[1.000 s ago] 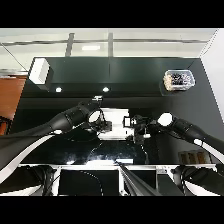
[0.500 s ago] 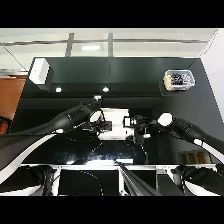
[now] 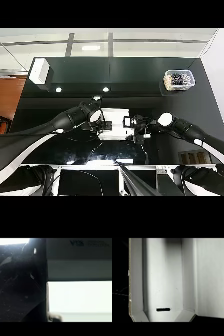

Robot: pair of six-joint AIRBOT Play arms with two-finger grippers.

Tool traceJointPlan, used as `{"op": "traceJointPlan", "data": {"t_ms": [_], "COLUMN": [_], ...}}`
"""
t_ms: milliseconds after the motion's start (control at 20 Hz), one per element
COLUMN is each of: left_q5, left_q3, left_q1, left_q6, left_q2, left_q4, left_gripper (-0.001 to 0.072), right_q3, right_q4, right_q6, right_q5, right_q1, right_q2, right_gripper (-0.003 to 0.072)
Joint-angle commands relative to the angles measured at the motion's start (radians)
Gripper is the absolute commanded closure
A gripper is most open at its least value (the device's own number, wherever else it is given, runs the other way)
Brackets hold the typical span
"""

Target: Fold the box and place the chain.

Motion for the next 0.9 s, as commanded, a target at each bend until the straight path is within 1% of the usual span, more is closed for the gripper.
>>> {"op": "traceJointPlan", "data": {"t_ms": [0,50,100,300,500,850], "left_q5": [-0.004,-0.011,-0.012,-0.028,-0.020,-0.019], "left_q3": [0.001,0.001,0.001,0.005,0.005,0.005], "left_q1": [0.000,0.000,0.000,0.001,0.000,0.000], "left_q6": [0.030,0.032,0.036,0.047,0.052,0.051], "left_q2": [0.000,0.000,0.000,0.000,0.000,0.000], "left_q4": [0.002,0.005,0.008,0.035,0.035,0.026], "left_gripper": [0.0682,0.0682,0.0682,0.0682,0.0682,0.0680], "right_q3": [0.000,0.000,0.000,0.000,0.000,0.000], "right_q4": [0.000,-0.001,-0.005,-0.029,-0.211,-0.164], "right_q6": [0.029,0.058,0.063,0.076,0.172,0.171], "right_q5": [-0.007,-0.009,-0.008,0.027,0.044,0.083], "right_q1": [-0.001,-0.002,-0.002,-0.002,-0.003,0.001], "right_q2": [0.000,0.000,0.003,0.061,0.151,0.151], "right_gripper": [0.0394,0.0172,0.0067,0.0068,0.0068,0.0069]}}
